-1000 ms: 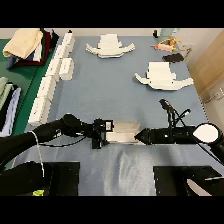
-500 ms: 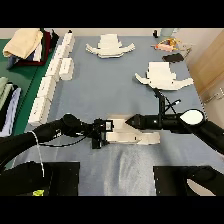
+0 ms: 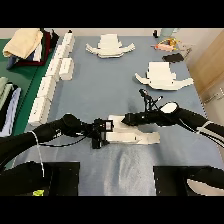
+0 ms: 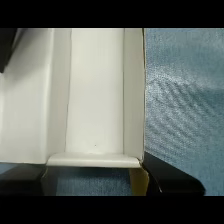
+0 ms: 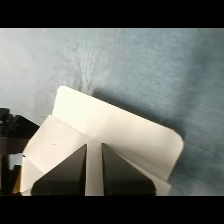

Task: Fold the box.

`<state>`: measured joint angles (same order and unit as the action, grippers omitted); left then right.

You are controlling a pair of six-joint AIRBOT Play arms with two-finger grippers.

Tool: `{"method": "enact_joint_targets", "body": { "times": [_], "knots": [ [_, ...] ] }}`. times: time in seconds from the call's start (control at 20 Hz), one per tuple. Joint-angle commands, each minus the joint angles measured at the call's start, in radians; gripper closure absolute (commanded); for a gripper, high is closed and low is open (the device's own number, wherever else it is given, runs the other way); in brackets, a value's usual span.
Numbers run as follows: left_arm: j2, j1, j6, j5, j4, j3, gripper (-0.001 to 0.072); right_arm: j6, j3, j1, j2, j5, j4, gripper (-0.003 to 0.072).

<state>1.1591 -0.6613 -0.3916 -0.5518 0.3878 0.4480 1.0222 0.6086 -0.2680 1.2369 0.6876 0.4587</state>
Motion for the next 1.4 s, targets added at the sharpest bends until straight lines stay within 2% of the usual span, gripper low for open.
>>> {"method": "enact_joint_targets", "body": {
  "times": [0.0,0.45,0.8,1.0,1.15,1.2,1.25,1.3,1.35],
  "knots": [
    [0.000,0.001,-0.001,0.000,0.001,0.000,0.0184,-0.064,0.005,-0.030,0.047,0.006,-0.002,0.0548],
    [0.000,0.001,-0.001,0.000,0.001,0.000,0.0185,-0.073,0.013,-0.033,0.012,0.003,-0.005,0.0548],
    [0.000,0.001,-0.001,0.000,0.001,0.000,0.0185,-0.071,0.055,-0.032,-0.193,0.027,0.043,0.0548],
    [0.000,0.001,-0.001,0.000,0.001,0.000,0.0185,-0.071,0.053,-0.033,-0.351,0.195,0.148,0.0547],
    [0.000,0.001,-0.001,0.000,0.001,0.000,0.0184,-0.095,0.049,-0.033,-0.458,0.370,0.322,0.0535],
    [0.000,0.001,-0.001,0.000,0.001,0.000,0.0184,-0.095,0.041,-0.033,-0.488,0.414,0.394,0.0462],
    [0.000,0.001,-0.001,0.000,0.001,0.000,0.0184,-0.096,0.031,-0.033,-0.508,0.449,0.446,0.0288],
    [0.000,0.001,-0.001,0.000,0.001,0.000,0.0185,-0.100,0.020,-0.033,-0.520,0.474,0.505,0.0154],
    [0.000,0.001,-0.001,0.000,0.001,0.000,0.0184,-0.115,0.011,-0.033,-0.524,0.491,0.574,0.0072]
  ]
}}
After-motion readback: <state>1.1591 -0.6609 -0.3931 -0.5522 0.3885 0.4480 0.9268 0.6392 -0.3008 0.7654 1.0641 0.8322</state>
